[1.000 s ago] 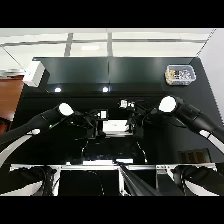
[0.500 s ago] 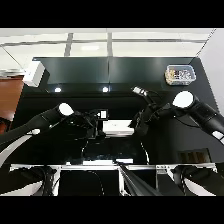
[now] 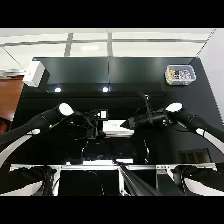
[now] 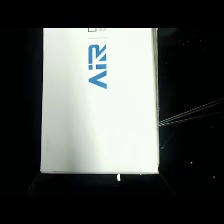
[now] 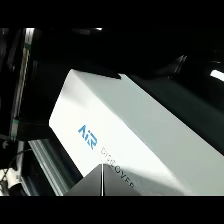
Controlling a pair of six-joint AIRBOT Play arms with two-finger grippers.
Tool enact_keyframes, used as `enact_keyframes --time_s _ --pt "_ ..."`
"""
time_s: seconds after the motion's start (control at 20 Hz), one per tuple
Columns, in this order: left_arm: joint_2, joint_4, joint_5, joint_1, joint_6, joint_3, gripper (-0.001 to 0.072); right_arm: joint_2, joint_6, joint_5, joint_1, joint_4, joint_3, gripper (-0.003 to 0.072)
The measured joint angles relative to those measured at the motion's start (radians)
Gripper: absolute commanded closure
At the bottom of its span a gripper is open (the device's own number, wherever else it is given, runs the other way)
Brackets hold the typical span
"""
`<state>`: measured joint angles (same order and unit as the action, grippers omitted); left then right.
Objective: Fold the box and place the chain.
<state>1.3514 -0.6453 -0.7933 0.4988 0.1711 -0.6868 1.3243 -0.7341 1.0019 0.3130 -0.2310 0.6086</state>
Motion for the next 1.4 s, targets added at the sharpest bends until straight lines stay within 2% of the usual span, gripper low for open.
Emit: enact_keyframes --time_s 0.4,0.65,0.7,0.75,1.05,1.25,1.4 --pt "0.000 0.000 0.000 0.000 0.002 0.000 0.0298 0.038 -0.034 -0.008 -0.001 -0.069 0.004 0.0669" --pt "0.000 -0.001 0.000 0.000 -0.018 -0.012 0.0292 -0.054 -0.021 0.077 -0.055 -0.131 0.066 0.0669" --pt "0.001 -0.001 0.009 0.000 -0.030 -0.019 0.0166 -0.089 -0.018 0.107 -0.083 -0.117 0.082 0.0669" --pt "0.001 0.000 0.016 0.000 -0.042 -0.028 -0.0011 -0.123 -0.017 0.130 -0.113 -0.122 0.091 0.0669" --pt "-0.030 -0.016 0.002 -0.002 -0.066 -0.096 -0.0011 -0.301 -0.031 0.239 -0.359 -0.147 0.118 0.0669" --pt "-0.053 -0.009 -0.033 0.027 -0.082 -0.174 -0.0011 -0.342 -0.053 0.302 -0.472 -0.189 0.120 0.0669" --pt "-0.005 0.002 -0.060 0.066 -0.146 -0.255 -0.0011 -0.351 -0.060 0.310 -0.500 -0.207 0.121 0.0669"
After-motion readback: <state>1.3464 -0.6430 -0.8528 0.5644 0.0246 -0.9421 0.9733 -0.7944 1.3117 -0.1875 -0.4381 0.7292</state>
